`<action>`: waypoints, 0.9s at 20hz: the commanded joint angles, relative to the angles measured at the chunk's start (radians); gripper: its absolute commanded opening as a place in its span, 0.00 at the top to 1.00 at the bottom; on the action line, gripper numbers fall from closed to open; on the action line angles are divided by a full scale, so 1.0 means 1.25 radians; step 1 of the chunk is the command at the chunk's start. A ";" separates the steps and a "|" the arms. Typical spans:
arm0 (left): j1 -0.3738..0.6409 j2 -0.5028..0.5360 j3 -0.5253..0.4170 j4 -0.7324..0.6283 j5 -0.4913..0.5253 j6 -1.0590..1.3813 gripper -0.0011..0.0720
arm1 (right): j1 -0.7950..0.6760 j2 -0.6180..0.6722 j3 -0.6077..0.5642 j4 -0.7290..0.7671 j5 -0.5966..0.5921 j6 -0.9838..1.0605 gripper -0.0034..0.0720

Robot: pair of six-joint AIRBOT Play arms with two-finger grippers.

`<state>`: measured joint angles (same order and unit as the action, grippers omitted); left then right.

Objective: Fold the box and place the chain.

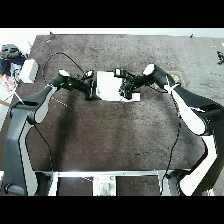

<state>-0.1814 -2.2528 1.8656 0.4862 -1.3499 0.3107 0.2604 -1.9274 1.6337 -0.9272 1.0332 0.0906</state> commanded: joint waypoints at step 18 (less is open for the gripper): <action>0.000 -0.001 0.000 0.000 -0.001 0.001 0.27 | -0.074 0.043 0.004 -0.123 0.060 0.224 0.75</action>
<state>-0.1829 -2.2532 1.8656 0.4870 -1.3598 0.3141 0.1921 -1.9079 1.6375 -0.9970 1.0702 0.2291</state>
